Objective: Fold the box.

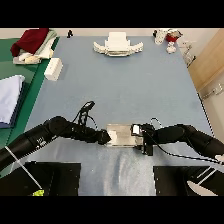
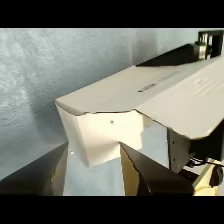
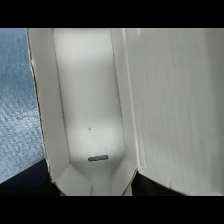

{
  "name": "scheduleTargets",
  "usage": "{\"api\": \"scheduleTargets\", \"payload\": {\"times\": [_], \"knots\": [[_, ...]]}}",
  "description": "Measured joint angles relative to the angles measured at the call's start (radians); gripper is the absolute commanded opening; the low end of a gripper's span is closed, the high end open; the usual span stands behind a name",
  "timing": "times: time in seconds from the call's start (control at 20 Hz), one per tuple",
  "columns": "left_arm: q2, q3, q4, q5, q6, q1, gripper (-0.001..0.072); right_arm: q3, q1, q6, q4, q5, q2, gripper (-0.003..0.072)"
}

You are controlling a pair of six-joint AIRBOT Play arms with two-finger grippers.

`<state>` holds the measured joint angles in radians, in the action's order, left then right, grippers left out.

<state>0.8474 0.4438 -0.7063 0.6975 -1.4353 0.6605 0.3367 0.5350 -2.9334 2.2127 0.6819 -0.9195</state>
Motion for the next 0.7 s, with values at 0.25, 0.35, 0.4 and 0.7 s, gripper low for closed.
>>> {"api": "scheduleTargets", "payload": {"times": [0.25,0.35,0.4,0.7], "knots": [[0.076,0.07,-0.159,-0.024,-0.217,0.109,0.0459,0.0,0.0,0.0,0.0,0.0,0.0,0.0479],[0.111,0.113,-0.255,-0.026,-0.333,0.159,0.0458,0.0,0.0,0.0,0.0,0.0,0.0,0.0479],[0.13,0.138,-0.31,-0.021,-0.399,0.184,0.0459,0.0,0.0,0.0,0.0,0.0,0.0,0.0479],[0.27,0.294,-0.599,0.105,-0.786,0.307,0.0458,0.0,0.0,0.0,0.0,0.0,0.0,0.0479]]}}
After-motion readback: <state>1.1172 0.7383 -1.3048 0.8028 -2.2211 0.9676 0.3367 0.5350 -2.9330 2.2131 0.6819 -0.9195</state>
